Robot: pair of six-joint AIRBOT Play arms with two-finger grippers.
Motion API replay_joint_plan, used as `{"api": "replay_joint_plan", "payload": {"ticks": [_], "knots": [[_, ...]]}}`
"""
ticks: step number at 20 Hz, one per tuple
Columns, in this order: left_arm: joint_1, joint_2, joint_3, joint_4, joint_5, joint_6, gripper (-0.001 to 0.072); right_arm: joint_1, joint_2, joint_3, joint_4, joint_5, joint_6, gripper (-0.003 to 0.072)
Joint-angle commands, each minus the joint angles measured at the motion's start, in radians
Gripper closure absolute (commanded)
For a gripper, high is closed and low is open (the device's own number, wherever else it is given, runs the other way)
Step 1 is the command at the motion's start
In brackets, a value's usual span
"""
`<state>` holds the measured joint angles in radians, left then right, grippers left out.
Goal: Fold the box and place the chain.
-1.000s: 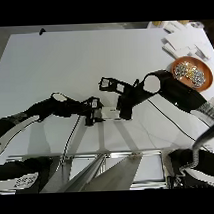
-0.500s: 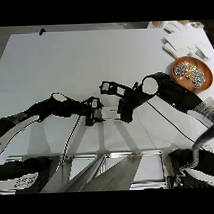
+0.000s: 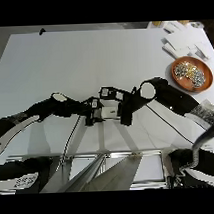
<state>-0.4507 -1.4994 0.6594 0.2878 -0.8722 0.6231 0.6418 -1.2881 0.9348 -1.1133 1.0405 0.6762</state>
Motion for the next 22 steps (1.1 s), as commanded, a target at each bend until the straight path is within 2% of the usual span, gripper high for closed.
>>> {"api": "replay_joint_plan", "payload": {"ticks": [1,12,16,19,21,22], "knots": [[0.0,0.0,0.0,0.0,0.0,0.0,0.0639,0.001,-0.002,-0.04,-0.003,-0.053,-0.001,0.0669],[0.0,0.0,0.0,0.0,0.0,0.0,0.0639,0.001,-0.027,-0.047,-0.004,-0.064,-0.001,0.0669],[0.0,0.0,0.0,0.0,0.0,0.0,0.0639,0.0,0.046,-0.046,-0.031,-0.077,0.005,0.0669],[0.0,0.0,0.0,0.0,0.0,0.0,0.0639,-0.018,0.128,-0.045,-0.138,-0.123,0.109,0.0669],[0.0,0.0,0.0,0.0,0.001,0.0,0.0639,-0.069,0.174,-0.045,-0.168,-0.08,0.212,0.0669],[0.0,0.0,0.0,0.0,0.0,0.0,0.0639,-0.105,0.192,-0.045,-0.173,-0.019,0.275,0.0669]]}}
